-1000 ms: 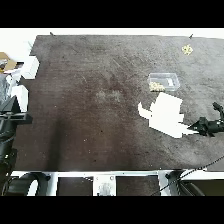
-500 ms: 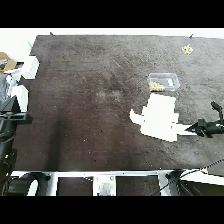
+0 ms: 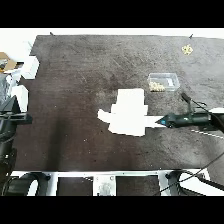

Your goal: Fold the box and place the chain.

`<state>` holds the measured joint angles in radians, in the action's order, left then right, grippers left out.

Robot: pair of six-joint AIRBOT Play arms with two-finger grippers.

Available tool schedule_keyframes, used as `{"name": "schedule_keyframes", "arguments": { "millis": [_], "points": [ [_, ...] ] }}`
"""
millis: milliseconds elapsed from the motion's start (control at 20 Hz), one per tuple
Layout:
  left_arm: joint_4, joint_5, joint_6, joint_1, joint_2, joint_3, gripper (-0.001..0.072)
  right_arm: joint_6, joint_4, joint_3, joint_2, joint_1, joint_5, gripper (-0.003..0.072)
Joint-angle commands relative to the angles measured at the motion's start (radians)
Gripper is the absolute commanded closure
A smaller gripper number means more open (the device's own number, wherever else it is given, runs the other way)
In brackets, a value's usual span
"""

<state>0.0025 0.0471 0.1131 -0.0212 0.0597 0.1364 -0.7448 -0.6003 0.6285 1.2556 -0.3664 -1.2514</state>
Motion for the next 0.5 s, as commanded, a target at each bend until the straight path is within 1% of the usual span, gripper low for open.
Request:
{"name": "schedule_keyframes", "arguments": {
  "millis": [0, 50, 100, 150, 250, 350, 450],
  "points": [
    [0.056, 0.023, 0.061, -0.001, 0.000, 0.000, 0.0698, 0.028, 0.204, -0.011, -0.005, 0.218, 0.280, 0.0685],
    [0.056, 0.022, 0.061, -0.001, 0.000, 0.000, 0.0698, 0.028, 0.216, -0.003, -0.004, 0.259, 0.338, 0.0686],
    [0.056, 0.022, 0.061, -0.001, 0.000, 0.000, 0.0698, 0.028, 0.216, 0.013, 0.005, 0.290, 0.363, 0.0686],
    [0.056, 0.022, 0.061, -0.001, 0.000, 0.000, 0.0698, 0.027, 0.217, 0.039, 0.026, 0.315, 0.369, 0.0686],
    [0.056, 0.023, 0.060, 0.000, 0.000, 0.001, 0.0698, 0.047, 0.216, 0.130, 0.098, 0.365, 0.366, 0.0686],
    [0.055, -0.007, 0.043, -0.001, 0.000, 0.001, 0.0698, 0.055, 0.214, 0.229, 0.188, 0.396, 0.365, 0.0686],
    [0.055, -0.040, 0.043, -0.001, 0.000, 0.001, 0.0698, 0.081, 0.216, 0.290, 0.256, 0.420, 0.366, 0.0686]
  ]
}}
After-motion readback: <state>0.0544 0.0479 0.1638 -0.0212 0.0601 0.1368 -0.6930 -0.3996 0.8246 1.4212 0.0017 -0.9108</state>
